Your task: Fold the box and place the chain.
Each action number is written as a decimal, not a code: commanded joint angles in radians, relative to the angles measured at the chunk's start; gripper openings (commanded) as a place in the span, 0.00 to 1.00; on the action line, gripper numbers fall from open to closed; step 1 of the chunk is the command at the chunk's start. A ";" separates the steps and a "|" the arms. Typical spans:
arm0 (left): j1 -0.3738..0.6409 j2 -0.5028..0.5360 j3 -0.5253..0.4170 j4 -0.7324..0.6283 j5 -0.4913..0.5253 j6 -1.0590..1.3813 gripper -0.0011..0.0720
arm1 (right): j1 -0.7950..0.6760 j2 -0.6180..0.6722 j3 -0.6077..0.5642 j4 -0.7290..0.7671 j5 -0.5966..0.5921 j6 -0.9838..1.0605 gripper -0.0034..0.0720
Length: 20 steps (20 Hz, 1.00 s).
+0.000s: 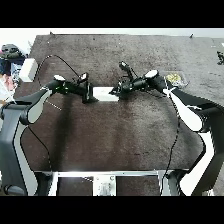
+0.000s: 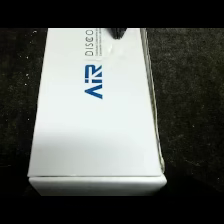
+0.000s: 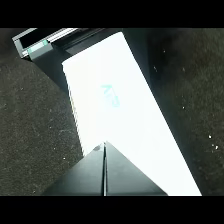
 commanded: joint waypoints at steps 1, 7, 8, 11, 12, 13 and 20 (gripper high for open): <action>0.001 0.000 0.000 0.000 0.000 -0.001 0.57 | 0.003 -0.010 -0.003 -0.172 -0.009 0.127 0.06; 0.001 0.000 0.000 0.000 0.000 -0.001 0.57 | 0.003 0.064 -0.003 0.028 -0.035 -0.061 0.06; 0.001 0.000 0.000 0.000 0.000 -0.001 0.57 | 0.003 0.102 -0.003 0.089 -0.035 -0.093 0.06; 0.001 0.000 0.000 0.000 0.000 -0.001 0.57 | 0.001 0.248 -0.004 0.137 -0.060 -0.094 0.06; 0.001 0.000 0.000 0.000 0.000 -0.001 0.57 | -0.002 0.299 -0.014 0.137 -0.081 -0.070 0.06; 0.001 0.000 0.001 0.000 0.000 -0.001 0.57 | -0.007 0.362 -0.038 0.134 -0.113 -0.047 0.06; 0.001 0.000 0.000 0.000 0.001 0.000 0.57 | -0.130 0.819 -0.513 0.058 -0.416 0.141 0.06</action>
